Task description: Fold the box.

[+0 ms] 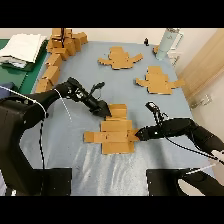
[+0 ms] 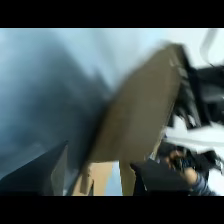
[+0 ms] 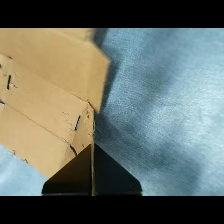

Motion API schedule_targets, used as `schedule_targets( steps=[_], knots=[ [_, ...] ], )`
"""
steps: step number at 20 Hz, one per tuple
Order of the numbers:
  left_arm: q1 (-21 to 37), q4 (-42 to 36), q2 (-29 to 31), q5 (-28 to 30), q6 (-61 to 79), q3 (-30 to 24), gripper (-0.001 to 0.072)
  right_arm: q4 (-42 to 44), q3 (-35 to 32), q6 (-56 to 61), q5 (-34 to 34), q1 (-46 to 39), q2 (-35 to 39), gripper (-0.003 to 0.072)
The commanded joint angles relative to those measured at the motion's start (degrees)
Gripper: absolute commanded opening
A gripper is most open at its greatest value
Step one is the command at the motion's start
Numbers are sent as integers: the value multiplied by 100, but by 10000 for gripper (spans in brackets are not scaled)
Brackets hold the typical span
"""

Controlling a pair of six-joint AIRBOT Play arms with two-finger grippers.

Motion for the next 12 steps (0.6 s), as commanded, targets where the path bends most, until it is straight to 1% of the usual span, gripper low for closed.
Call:
schedule_targets(
  steps=[1, 2, 4, 7, 12],
  knots=[
    [295, 402, 31, -343, -540, 181, 458, -2, -4, 2, 7, -2, -37, 2],
    [398, 577, 66, -361, -658, 181, 458, -2, -4, 4, 20, 0, -37, 2],
    [468, 595, 114, -433, -610, 181, 459, -2, -4, 4, 26, 0, -37, 2],
    [299, 575, 96, -428, -350, 181, 459, -2, -4, 4, 28, 0, -37, 2],
    [20, 610, 66, -299, -339, 181, 459, 17, -4, -17, 46, 0, -33, 2]
  ],
)
